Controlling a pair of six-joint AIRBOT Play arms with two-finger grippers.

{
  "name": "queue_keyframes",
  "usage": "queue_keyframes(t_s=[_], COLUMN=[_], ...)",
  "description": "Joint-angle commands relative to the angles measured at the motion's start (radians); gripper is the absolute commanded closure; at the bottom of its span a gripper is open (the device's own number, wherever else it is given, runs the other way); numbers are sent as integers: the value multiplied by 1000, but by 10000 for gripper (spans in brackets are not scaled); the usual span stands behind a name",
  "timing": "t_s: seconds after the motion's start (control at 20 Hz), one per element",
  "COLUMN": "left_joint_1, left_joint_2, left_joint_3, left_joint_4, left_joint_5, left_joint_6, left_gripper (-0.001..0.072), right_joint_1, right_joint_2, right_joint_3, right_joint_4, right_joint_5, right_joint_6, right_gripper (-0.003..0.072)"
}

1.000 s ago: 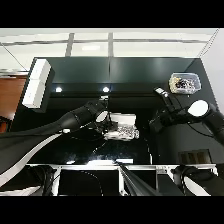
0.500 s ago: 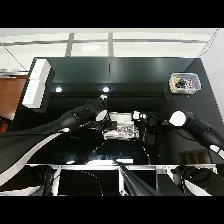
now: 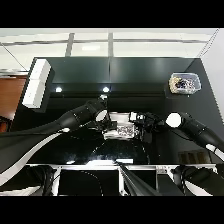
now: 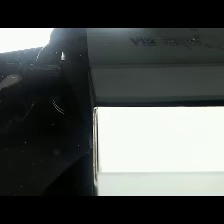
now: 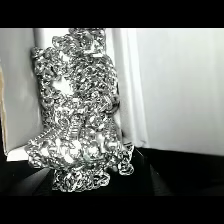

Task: Fold the box and place the chain.

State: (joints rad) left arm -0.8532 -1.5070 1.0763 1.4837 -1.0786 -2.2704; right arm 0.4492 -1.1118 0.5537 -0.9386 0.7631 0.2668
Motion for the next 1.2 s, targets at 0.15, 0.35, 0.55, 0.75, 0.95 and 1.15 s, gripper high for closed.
queue_keyframes(t_s=[0.15, 0.35, 0.55, 0.75, 0.95, 1.15], left_joint_1=[1, 1, 1, 1, 1, 1], left_joint_2=[0, 0, 0, 0, 0, 0], left_joint_3=[1, 1, 1, 1, 1, 1], left_joint_4=[0, 0, 0, -2, -4, -3], left_joint_5=[0, 0, 0, 0, 0, 0], left_joint_6=[0, 0, 0, 0, 0, 0], left_gripper=[679, 679, 680, 679, 679, 680], right_joint_1=[2, 2, 2, 2, 1, -2], right_joint_2=[-23, -23, -24, -23, -13, 53], right_joint_3=[-1, -1, -1, -1, 3, 56], right_joint_4=[3, 0, -4, -4, -46, -137], right_joint_5=[8, 23, 27, 34, 68, 201], right_joint_6=[-2, -3, -6, 7, 146, 334], right_gripper=[61, 62, 204, 688, 672, 672])
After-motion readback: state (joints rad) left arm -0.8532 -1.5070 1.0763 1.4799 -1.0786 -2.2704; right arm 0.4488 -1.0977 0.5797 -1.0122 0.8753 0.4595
